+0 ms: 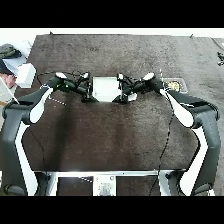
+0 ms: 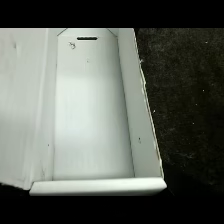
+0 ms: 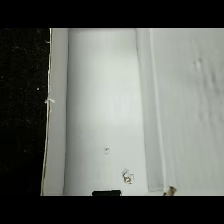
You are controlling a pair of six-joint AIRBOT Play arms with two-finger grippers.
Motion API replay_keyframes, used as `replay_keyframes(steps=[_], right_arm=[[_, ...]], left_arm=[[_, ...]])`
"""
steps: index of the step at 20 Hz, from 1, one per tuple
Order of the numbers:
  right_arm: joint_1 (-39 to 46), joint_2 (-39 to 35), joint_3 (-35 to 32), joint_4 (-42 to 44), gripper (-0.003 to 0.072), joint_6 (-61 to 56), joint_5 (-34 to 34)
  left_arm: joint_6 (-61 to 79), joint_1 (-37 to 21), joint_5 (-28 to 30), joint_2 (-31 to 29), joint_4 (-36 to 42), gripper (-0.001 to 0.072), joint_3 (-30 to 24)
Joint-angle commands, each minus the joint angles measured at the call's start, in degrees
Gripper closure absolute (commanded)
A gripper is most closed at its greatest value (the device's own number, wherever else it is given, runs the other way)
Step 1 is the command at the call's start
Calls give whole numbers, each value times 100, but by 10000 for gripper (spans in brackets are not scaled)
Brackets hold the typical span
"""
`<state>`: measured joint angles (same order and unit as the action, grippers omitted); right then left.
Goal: Fold the box and place the chain.
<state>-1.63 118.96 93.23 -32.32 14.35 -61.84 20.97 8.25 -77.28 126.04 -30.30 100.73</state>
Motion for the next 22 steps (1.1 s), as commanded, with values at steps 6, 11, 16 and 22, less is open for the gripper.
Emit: replay_keyframes(steps=[6,11,16,22], right_arm=[[4,-2,2,4,293,-2,15],[4,-2,2,4,293,-2,17],[4,-2,2,20,293,-2,15],[4,-2,2,20,292,4,33]], left_arm=[[-149,4,-24,4,-2,486,-2],[-258,4,-9,4,81,486,-4],[-260,4,-15,28,70,486,-9],[-262,4,-22,39,74,486,-9]])
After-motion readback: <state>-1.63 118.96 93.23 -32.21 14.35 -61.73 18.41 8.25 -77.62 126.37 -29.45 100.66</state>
